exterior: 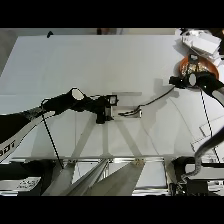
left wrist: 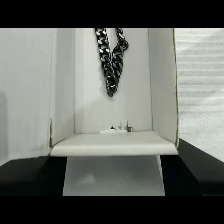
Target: Fold the box and place the chain.
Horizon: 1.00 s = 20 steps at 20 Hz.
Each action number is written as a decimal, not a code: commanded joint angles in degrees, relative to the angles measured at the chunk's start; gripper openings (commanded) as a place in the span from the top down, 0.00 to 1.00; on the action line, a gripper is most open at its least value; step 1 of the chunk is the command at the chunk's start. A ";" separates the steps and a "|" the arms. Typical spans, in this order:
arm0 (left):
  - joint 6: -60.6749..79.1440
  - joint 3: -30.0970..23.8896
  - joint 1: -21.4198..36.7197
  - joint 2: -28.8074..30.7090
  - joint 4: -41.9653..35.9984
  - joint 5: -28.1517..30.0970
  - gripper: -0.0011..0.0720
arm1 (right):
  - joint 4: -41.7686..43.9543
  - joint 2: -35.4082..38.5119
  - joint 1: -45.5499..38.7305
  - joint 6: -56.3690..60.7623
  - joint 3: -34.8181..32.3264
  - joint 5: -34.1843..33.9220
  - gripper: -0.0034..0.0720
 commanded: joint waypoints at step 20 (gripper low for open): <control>0.02 0.02 -0.02 0.00 0.02 0.02 0.56 | -0.02 29.88 42.49 -1.09 0.00 34.77 0.94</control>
